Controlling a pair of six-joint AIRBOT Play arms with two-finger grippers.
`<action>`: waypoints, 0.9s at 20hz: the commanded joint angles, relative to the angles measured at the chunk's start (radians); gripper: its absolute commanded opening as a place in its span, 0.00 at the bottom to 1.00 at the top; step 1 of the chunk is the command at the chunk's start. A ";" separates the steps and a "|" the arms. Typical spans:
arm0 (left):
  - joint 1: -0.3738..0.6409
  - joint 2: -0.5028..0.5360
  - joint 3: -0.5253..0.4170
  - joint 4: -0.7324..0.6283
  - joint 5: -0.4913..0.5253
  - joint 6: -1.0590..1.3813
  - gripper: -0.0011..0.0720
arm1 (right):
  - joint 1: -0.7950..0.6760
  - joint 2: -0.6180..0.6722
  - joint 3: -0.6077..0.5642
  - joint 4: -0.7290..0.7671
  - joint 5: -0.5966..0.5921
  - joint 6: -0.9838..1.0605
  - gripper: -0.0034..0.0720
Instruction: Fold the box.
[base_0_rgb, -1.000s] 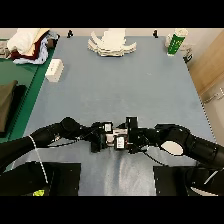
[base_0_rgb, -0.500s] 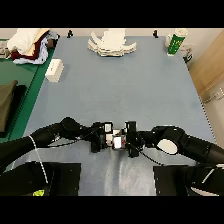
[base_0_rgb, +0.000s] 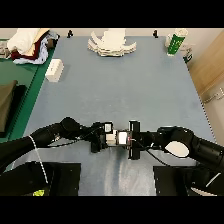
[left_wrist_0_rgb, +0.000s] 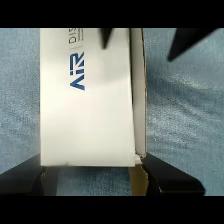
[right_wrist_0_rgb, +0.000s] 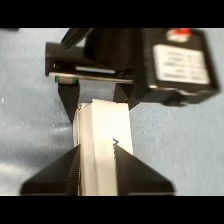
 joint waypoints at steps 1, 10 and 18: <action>0.001 0.001 0.001 0.000 0.000 0.000 0.67 | -0.017 0.035 -0.039 0.019 -0.098 0.314 0.05; 0.001 0.001 0.001 0.000 0.000 0.000 0.67 | 0.079 0.035 -0.261 0.292 -0.544 0.425 0.05; 0.001 0.001 0.001 0.000 0.000 0.000 0.67 | 0.135 0.032 -0.325 0.343 -0.537 0.458 0.05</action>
